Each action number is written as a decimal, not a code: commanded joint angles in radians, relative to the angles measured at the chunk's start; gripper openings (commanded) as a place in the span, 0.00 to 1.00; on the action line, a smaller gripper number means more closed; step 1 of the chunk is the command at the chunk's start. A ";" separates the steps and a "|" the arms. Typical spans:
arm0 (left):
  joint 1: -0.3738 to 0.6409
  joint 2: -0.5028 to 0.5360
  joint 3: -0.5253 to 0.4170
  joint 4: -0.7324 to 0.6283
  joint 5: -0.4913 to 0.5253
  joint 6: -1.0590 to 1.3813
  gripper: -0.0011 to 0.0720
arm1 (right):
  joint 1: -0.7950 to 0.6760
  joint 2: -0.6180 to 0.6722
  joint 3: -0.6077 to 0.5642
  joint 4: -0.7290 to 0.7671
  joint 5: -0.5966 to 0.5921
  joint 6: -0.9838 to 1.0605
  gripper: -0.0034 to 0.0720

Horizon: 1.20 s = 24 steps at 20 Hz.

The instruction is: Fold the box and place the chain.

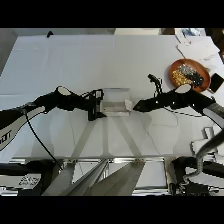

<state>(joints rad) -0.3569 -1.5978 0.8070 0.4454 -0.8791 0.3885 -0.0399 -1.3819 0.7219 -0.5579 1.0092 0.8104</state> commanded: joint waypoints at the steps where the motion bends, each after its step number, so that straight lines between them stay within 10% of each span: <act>1: 0.000 0.000 0.000 0.000 0.000 0.000 0.36 | 0.002 0.021 0.000 0.029 0.000 0.001 0.30; 14: 0.000 0.000 0.000 0.000 0.000 0.000 0.36 | 0.109 0.029 0.000 0.041 -0.073 0.058 0.52; 24: 0.000 0.000 0.000 0.000 0.000 0.000 0.36 | 0.201 0.029 0.000 -0.060 -0.251 0.211 0.52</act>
<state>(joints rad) -0.3569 -1.5978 0.8070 0.4450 -0.8795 0.3885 0.1326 -1.3533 0.7219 -0.5800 0.8032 0.9699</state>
